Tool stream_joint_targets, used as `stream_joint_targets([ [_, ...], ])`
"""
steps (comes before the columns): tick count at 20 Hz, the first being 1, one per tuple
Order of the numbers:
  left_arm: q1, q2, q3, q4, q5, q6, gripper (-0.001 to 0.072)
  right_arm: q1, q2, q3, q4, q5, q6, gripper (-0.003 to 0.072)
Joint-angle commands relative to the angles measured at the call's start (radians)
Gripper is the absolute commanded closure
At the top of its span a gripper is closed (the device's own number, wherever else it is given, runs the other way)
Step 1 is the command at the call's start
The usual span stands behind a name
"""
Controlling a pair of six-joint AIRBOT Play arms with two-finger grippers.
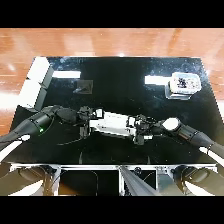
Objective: Fold the box and place the chain.
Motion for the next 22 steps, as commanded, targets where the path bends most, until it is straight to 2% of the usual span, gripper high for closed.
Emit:
stream_joint_targets([
  [1,-0.001,-0.001,0.026,0.001,0.001,0.0,0.0119,0.001,-0.001,0.001,0.0,0.0,0.001,0.0034],
  [2,-0.001,-0.001,0.032,0.001,0.003,0.0,0.0161,0.001,-0.001,0.001,0.0,0.0,0.001,0.0034],
  [6,-0.015,-0.01,0.036,-0.002,0.042,0.0,0.0161,0.001,-0.001,0.001,0.0,0.0,0.001,0.0034],
  [8,-0.044,-0.016,0.036,-0.002,0.028,0.0,0.0164,0.001,-0.001,0.001,0.0,0.0,0.001,0.0034],
  [10,-0.075,-0.016,0.036,-0.001,-0.003,0.0,0.0266,0.0,-0.001,0.001,0.0,0.0,0.001,0.0034],
  [14,-0.094,-0.016,0.036,-0.001,-0.01,0.0,0.0407,0.001,-0.001,0.001,0.0,0.0,0.001,0.0035],
  [22,-0.095,-0.016,0.036,-0.029,-0.009,0.0,0.0415,0.001,-0.001,0.001,0.0,0.0,0.001,0.0034],
])
